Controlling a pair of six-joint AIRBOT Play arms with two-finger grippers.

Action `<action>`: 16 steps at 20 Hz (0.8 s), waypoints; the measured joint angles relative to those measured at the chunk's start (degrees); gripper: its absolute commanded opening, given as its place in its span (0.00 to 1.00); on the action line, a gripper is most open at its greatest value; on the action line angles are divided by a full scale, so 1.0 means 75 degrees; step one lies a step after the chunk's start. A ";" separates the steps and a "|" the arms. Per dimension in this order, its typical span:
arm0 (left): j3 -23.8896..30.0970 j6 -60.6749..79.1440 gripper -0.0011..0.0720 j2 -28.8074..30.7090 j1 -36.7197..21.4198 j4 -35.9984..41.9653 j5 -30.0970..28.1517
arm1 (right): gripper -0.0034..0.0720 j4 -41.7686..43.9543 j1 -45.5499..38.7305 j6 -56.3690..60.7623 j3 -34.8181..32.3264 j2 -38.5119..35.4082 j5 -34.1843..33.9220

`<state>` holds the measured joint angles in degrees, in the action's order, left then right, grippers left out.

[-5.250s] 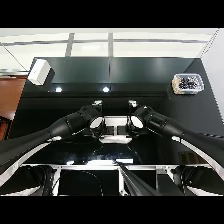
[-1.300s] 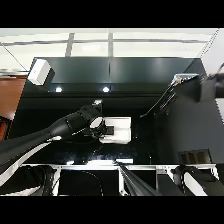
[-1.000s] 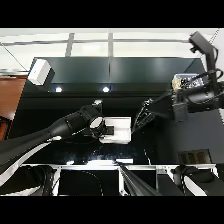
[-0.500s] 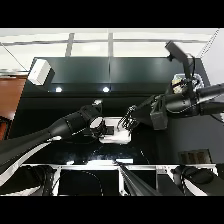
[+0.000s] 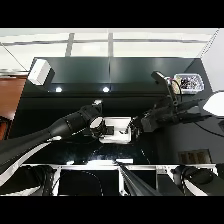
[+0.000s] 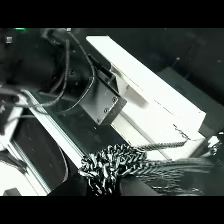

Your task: Fold the box and place the chain.

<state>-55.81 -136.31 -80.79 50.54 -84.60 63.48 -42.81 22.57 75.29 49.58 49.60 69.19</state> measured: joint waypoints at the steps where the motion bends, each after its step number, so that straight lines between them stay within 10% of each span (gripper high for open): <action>1: 0.0000 0.0000 0.05 0.0000 0.0000 0.0000 0.0000 | 0.05 0.0152 0.0000 0.0000 -0.0119 0.0000 -0.0207; 16: 0.0000 0.0000 0.05 0.0000 0.0000 0.0000 0.0006 | 0.05 0.0475 0.0711 -0.0064 -0.0568 0.1087 -0.1507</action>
